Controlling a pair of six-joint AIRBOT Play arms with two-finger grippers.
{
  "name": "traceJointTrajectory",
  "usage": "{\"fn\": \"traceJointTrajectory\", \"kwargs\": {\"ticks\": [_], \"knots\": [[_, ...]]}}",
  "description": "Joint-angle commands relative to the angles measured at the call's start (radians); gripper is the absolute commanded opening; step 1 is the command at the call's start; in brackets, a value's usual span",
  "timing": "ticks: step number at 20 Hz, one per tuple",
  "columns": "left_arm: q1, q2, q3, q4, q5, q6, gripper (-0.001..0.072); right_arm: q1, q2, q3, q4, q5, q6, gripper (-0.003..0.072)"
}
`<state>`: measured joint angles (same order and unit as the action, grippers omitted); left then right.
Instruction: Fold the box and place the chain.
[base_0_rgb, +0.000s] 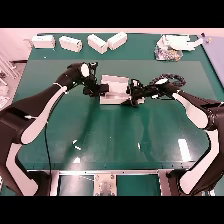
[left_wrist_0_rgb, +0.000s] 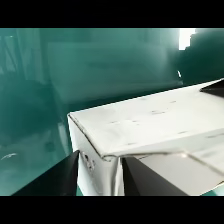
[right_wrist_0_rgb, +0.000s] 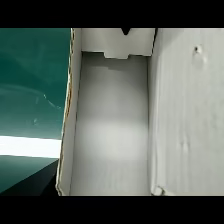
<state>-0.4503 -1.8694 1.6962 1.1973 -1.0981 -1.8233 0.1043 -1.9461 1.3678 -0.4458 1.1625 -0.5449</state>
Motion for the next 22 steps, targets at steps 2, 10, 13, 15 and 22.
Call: {"fn": "traceJointTrajectory", "kwargs": {"ticks": [2, 10, 13, 15, 22], "knots": [[-0.014, -0.017, 0.047, 0.095, -0.076, -0.039, 0.0296, 0.000, 0.000, 0.000, 0.000, -0.005, 0.002, 0.0477], [-0.036, -0.083, 0.124, 0.143, -0.150, -0.090, 0.0295, 0.000, 0.000, 0.000, 0.000, -0.005, 0.002, 0.0476], [-0.038, -0.083, 0.124, 0.162, -0.147, -0.110, 0.0294, 0.000, 0.000, 0.000, 0.000, -0.005, 0.002, 0.0476], [-0.041, -0.084, 0.126, 0.177, -0.136, -0.114, 0.0289, 0.000, 0.000, 0.000, 0.000, -0.005, 0.002, 0.0476], [-0.045, -0.131, 0.209, 0.187, -0.207, -0.146, 0.0215, 0.000, 0.000, 0.000, 0.000, -0.005, 0.002, 0.0476]]}}
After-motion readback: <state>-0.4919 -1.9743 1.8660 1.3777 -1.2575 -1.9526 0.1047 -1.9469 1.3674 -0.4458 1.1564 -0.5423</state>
